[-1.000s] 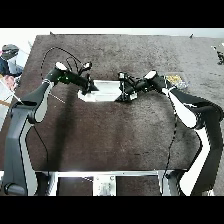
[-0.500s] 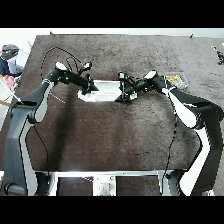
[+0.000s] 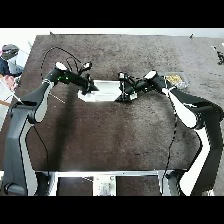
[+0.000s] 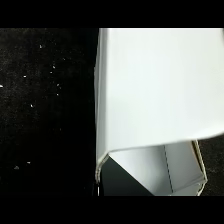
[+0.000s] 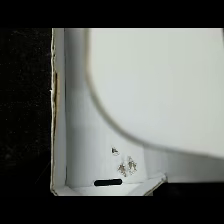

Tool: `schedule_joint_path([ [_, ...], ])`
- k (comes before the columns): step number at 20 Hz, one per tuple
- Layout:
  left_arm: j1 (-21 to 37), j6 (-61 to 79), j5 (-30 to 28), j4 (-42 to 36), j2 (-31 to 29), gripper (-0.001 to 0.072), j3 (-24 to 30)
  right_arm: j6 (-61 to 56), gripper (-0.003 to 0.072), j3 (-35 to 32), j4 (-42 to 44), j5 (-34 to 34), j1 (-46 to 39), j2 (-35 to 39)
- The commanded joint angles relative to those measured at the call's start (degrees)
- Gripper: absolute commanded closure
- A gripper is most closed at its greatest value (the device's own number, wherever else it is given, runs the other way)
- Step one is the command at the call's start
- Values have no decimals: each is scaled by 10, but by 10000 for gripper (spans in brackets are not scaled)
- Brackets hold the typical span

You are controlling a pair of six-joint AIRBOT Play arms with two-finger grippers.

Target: Fold the box and place the chain.

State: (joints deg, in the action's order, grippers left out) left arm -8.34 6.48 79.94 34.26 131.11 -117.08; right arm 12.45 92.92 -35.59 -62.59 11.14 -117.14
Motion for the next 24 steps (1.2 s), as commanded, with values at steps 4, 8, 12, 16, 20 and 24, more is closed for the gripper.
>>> schedule_joint_path([
  [4, 0, 0, 0, 0, 0, 698, 0, 0, 172, 0, 0, 0, 0, 0],
  [8, 0, 0, 6, -14, 0, 698, 0, 0, 172, 0, 0, 0, 0, 0],
  [12, 1, -5, 25, -70, 0, 386, 0, 0, 172, 0, 0, 0, 0, 0],
  [16, 20, -6, 74, -108, -2, 386, 0, 0, 172, 0, 0, 0, 0, 0],
  [20, 64, -9, 126, -140, -28, 386, 0, 0, 172, 0, 0, 0, 0, 0],
  [24, 89, -54, 167, -167, -56, 387, 0, 0, 172, 0, 0, 0, 0, 0],
])
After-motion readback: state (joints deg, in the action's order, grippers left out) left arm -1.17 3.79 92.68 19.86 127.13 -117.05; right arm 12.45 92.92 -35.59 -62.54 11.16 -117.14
